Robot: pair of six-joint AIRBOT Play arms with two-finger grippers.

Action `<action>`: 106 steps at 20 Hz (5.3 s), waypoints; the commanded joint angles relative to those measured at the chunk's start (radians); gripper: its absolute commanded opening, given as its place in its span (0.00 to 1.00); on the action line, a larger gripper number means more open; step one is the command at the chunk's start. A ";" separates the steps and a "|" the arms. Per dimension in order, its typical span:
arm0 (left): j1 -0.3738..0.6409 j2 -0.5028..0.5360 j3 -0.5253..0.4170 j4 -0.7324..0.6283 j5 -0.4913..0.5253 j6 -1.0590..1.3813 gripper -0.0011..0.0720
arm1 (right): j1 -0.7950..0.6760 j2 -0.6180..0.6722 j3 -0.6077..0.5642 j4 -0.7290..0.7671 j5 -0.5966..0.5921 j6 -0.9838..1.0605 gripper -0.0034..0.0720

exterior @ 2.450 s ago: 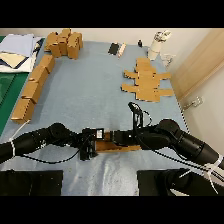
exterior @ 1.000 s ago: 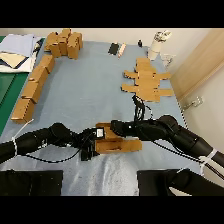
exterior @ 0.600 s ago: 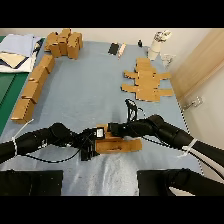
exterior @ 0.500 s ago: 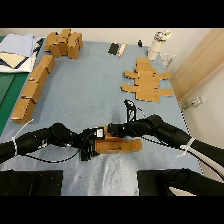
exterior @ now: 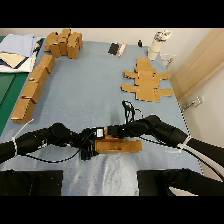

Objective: Fold the box.

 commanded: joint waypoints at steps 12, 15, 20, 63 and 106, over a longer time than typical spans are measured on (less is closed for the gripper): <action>0.000 -0.001 0.000 0.015 -0.022 0.004 0.61 | -0.001 0.000 0.001 -0.003 -0.001 -0.005 0.05; 0.000 -0.001 0.000 0.015 -0.026 0.003 0.61 | -0.004 0.018 0.005 -0.013 -0.003 -0.004 0.05; 0.000 -0.001 0.000 0.015 -0.025 0.003 0.61 | -0.148 0.163 0.079 -0.019 -0.256 -0.005 0.05; 0.000 -0.001 0.000 0.015 -0.025 0.002 0.61 | -0.077 0.245 -0.105 -0.037 -0.266 -1.460 0.65; 0.000 -0.001 0.000 0.015 -0.025 0.003 0.61 | -0.039 0.333 0.033 -0.730 -0.688 -0.105 0.05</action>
